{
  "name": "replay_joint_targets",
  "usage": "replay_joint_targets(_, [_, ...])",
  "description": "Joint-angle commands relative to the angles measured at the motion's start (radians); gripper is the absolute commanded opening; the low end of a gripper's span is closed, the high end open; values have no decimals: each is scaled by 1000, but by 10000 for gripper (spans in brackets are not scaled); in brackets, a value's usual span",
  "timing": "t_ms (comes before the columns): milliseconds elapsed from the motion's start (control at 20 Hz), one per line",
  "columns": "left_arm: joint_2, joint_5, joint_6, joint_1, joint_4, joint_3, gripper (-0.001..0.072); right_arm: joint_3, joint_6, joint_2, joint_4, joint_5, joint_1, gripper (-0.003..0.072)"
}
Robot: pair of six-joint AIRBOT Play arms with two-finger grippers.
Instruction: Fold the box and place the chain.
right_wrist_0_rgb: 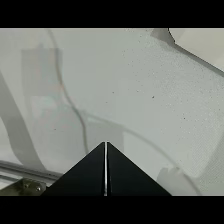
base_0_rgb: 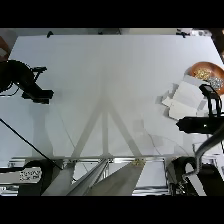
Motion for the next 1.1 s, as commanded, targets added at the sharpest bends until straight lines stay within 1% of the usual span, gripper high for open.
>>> replay_joint_targets(0, [1, 0, 0, 1, 0, 0, 13, 0, 2, 1, 0, -7, 1, 13])
replay_joint_targets(100, [1, 0, 0, 1, 0, 0, 13, 0, 9, 1, -5, -28, 1, 13])
replay_joint_targets(200, [1, 0, 0, 1, 0, 0, 13, 0, 50, 0, -77, -112, 0, 20])
replay_joint_targets(250, [1, 0, 0, 1, 0, 0, 13, 0, 101, -4, -153, -159, 0, 163])
replay_joint_targets(300, [1, 1, 0, 1, 0, 0, 13, 0, 140, -16, -254, -187, 0, 419])
replay_joint_targets(350, [1, 0, 0, 1, 0, 0, 13, 0, 171, -39, -353, -197, 0, 482])
replay_joint_targets(450, [1, 0, 0, 1, 0, 0, 13, 0, 206, -109, -523, -224, -3, 483])
replay_joint_targets(500, [1, 0, 0, 1, 0, 0, 13, 0, 216, -156, -568, -259, -19, 483])
replay_joint_targets(600, [1, 1, 0, 1, 0, 0, 13, 0, 214, -254, -584, -358, -85, 483])
replay_joint_targets(700, [1, 1, 0, 1, 0, 0, 13, 19, 214, -324, -583, -403, -165, 483])
replay_joint_targets(800, [1, 0, 0, 1, 0, 0, 13, 60, 213, -342, -583, -422, -239, 483])
replay_joint_targets(950, [1, 1, 0, 1, 0, 0, 13, 134, 174, -345, -583, -419, -323, 482])
replay_joint_targets(1050, [1, 0, 0, 1, 0, 0, 13, 155, 153, -368, -584, -414, -376, 482])
